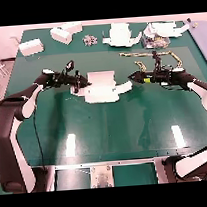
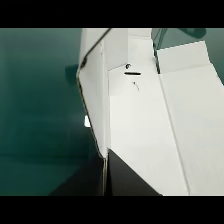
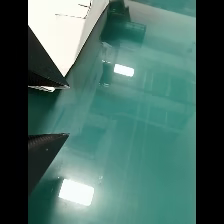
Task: Fold the box and place the chain.
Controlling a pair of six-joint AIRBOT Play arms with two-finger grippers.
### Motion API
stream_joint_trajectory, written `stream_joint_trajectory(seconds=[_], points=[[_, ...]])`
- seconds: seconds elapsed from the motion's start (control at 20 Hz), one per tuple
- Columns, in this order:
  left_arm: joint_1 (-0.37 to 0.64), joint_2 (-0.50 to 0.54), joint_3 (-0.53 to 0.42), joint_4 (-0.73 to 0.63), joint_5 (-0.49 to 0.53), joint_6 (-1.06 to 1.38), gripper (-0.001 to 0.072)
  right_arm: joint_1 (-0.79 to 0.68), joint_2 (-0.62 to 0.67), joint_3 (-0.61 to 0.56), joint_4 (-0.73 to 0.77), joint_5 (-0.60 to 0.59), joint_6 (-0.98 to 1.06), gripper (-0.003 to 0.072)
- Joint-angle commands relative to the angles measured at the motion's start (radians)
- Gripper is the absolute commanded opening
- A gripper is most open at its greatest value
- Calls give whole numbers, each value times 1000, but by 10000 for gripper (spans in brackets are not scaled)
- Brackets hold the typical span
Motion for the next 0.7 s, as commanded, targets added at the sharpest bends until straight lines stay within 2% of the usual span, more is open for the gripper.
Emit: stream_joint_trajectory(seconds=[0.0, 0.3, 0.65], points=[[-1, -1, 0, 8, 11, -34, 21, -2, -1, 0, -6, -2, -5, 346], [0, -1, 0, 4, 13, -49, 21, -13, 33, -7, 27, 37, -51, 347], [0, -1, 0, 0, -2, -49, 21, 47, 289, -162, 23, 24, -259, 347]])
